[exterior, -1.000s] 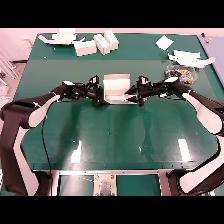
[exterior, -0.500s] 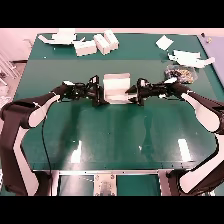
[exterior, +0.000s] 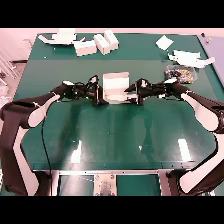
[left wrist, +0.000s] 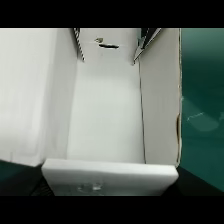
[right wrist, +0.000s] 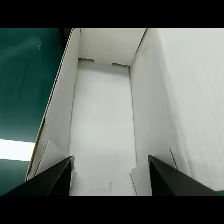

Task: Fold the box and place the chain.

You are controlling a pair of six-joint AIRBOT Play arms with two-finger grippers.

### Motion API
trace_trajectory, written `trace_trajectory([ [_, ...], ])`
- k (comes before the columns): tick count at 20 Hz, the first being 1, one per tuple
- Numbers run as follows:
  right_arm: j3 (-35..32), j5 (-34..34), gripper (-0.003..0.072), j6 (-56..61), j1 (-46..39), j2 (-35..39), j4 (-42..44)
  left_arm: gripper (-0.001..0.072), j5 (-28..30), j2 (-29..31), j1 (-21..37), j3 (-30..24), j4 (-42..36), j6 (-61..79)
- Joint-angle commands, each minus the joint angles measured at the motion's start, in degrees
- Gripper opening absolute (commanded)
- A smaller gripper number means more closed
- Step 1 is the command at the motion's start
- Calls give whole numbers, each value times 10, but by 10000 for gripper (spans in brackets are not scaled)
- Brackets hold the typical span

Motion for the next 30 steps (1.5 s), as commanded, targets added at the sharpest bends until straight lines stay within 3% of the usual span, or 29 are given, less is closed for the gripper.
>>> trace_trajectory([
  [1, 0, 7, 562, 32, -8, 1, 0, 479, 1, 0, 0, 0, 0, -1],
  [2, 0, 7, 455, 47, -15, 3, 0, 479, 1, 0, 0, 0, 0, -1],
  [3, 0, 9, 302, 64, -24, 8, 0, 479, 1, 0, 0, 0, 0, -1],
  [4, 0, 12, 234, 86, -35, 16, 0, 479, 1, 0, 0, 0, 0, -1],
  [7, 0, 51, 107, 139, -65, 45, 3, 479, 1, 0, 0, 0, 0, -1],
  [10, 1, 121, 98, 174, -84, 78, 18, 479, 1, 0, 0, 0, 0, -1],
  [11, 1, 134, 9, 182, -88, 90, 28, 479, 1, 0, 0, 0, 0, -1],
  [14, 1, 91, 8, 261, -103, 118, 32, 479, 1, 0, 0, 0, 0, -1],
  [17, 3, 27, 8, 437, -141, 121, 16, 479, 1, 0, 0, 0, 0, -1],
  [23, 0, 13, 7, 687, -185, 106, -55, 479, 1, 0, 0, 0, 0, -1],
  [26, -2, 12, 7, 750, -180, 91, -121, 479, 1, 0, 0, 0, 0, -1],
  [30, -2, 13, 6, 803, -176, 53, -120, 479, 1, 0, 0, 0, 0, -1],
])
